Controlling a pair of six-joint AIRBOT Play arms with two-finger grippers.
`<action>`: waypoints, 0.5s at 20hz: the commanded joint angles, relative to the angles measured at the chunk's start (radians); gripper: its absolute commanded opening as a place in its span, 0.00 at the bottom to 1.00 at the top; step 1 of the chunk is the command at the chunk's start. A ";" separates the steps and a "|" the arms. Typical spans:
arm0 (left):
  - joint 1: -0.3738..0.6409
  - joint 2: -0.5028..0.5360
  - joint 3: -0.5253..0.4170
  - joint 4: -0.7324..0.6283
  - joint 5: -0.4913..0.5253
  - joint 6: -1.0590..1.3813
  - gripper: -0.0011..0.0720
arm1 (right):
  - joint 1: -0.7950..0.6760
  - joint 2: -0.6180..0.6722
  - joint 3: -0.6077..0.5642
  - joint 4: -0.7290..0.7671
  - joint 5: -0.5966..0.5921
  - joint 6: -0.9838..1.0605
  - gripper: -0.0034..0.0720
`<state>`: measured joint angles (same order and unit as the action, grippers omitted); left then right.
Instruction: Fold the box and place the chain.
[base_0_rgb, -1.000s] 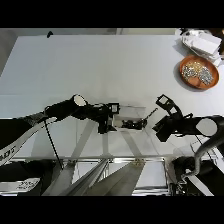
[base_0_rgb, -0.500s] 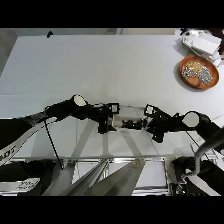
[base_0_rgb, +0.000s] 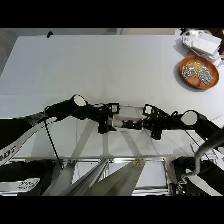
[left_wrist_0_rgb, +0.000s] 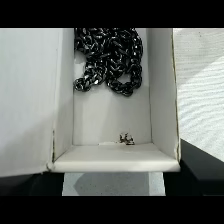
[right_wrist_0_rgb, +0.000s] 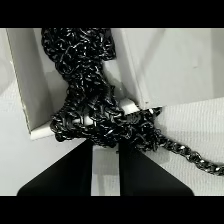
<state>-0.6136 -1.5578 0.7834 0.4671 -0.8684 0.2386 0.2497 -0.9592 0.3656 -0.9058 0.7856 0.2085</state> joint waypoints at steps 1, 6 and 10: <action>0.001 0.001 0.001 0.000 0.000 0.001 0.20 | 0.000 -0.002 0.000 0.026 -0.017 -0.008 0.16; 0.001 0.001 0.001 0.000 0.000 0.000 0.20 | 0.000 -0.023 0.000 0.054 -0.018 -0.008 0.06; 0.001 0.001 0.001 0.000 0.000 0.000 0.20 | 0.000 -0.021 0.002 0.047 -0.045 0.018 0.05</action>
<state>-0.6128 -1.5566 0.7834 0.4675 -0.8700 0.2386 0.2493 -0.9798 0.3660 -0.8612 0.7677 0.2024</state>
